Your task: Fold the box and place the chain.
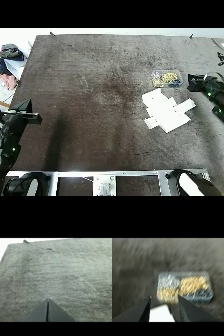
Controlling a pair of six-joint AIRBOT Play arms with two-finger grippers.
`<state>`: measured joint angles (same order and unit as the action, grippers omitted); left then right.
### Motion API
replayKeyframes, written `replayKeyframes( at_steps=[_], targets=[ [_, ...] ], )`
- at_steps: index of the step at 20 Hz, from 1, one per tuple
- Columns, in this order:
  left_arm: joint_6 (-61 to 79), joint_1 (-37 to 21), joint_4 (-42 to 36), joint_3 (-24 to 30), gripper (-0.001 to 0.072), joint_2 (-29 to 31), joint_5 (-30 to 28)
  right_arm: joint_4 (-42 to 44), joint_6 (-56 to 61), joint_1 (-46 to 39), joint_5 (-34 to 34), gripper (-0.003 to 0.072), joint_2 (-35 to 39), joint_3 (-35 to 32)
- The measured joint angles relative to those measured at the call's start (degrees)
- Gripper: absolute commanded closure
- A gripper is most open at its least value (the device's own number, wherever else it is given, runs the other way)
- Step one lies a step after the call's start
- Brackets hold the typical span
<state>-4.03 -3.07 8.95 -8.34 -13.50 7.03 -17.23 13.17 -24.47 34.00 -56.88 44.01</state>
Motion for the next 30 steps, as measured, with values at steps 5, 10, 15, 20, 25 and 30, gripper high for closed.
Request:
replayKeyframes(
  at_steps=[5, 10, 15, 20, 25, 30],
  targets=[
    [0.0, 0.0, 0.0, 0.0, 0.0698, 0.0, 0.0, -18.62, 9.66, -9.77, 21.84, 0.03, -18.38, 19.41],
    [0.02, 0.0, 0.02, 0.0, 0.0698, 0.0, 0.0, -34.07, 15.82, -13.03, 38.36, 0.0299, -34.64, 40.26],
    [0.0, 0.0, 0.02, 0.0, 0.0698, 0.0, 0.0, -42.25, 17.94, -13.64, 46.42, 0.0256, -46.82, 53.79],
    [0.02, 0.0, 0.0, 0.0, 0.0698, 0.0, 0.0, -44.74, 18.14, -13.73, 51.01, 0.0217, -55.06, 59.14],
    [0.0, 0.0, 0.0, 0.0, 0.0698, 0.0, 0.0, -45.22, 17.7, -13.73, 55.39, 0.0227, -58.82, 60.15],
    [0.02, 0.0, 0.02, 0.0, 0.0698, 0.0, 0.0, -43.32, 15.39, -12.59, 59.43, 0.035, -60.26, 58.88]
  ],
)
